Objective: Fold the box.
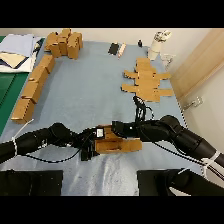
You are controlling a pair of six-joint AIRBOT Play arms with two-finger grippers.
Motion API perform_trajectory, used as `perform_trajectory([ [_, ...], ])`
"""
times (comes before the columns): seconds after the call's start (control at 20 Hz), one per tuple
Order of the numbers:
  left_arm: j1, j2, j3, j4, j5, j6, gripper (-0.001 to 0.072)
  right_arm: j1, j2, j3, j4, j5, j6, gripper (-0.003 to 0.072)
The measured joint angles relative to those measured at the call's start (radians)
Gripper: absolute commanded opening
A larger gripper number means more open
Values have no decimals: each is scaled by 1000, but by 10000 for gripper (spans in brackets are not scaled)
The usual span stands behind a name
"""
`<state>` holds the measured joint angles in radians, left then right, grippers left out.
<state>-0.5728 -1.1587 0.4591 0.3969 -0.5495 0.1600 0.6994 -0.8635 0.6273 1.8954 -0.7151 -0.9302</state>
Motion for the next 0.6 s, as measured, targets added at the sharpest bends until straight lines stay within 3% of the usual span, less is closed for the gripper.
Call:
perform_trajectory([
  [0.6, 0, 0, 0, 3, 0, 4, 591, -24, -211, 0, 27, 94, -139, 2],
])
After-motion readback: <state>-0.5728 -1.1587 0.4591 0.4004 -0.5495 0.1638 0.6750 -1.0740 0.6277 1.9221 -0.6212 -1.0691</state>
